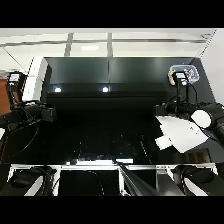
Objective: Fold the box and place the chain.
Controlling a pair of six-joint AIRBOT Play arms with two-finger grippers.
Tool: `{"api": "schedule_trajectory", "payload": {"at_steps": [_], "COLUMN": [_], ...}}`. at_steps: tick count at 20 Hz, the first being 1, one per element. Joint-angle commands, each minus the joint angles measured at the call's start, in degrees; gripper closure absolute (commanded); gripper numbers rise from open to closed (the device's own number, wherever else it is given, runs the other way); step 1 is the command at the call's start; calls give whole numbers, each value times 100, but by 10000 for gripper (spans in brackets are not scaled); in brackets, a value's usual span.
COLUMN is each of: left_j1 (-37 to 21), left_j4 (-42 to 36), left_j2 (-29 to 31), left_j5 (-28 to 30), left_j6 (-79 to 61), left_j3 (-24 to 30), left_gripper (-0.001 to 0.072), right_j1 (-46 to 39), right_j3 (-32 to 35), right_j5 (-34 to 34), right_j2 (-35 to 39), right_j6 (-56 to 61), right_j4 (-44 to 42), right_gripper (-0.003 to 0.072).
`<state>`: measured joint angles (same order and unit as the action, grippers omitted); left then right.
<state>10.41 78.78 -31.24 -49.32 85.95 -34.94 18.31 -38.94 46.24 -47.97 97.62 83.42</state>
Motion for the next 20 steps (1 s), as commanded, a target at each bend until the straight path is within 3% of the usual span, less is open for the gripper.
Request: {"api": "schedule_trajectory", "payload": {"at_steps": [1, 20], "left_j1": [2, -7], "left_j4": [2, 37], "left_j2": [4, 4], "left_j5": [2, 129], "left_j6": [-2, -66], "left_j3": [2, 13], "left_gripper": [682, 681], "right_j1": [2, 2], "right_j3": [2, 2], "right_j5": [2, -131], "right_j2": [2, 2], "right_j6": [2, 2], "right_j4": [-2, 0], "right_gripper": [667, 667]}}
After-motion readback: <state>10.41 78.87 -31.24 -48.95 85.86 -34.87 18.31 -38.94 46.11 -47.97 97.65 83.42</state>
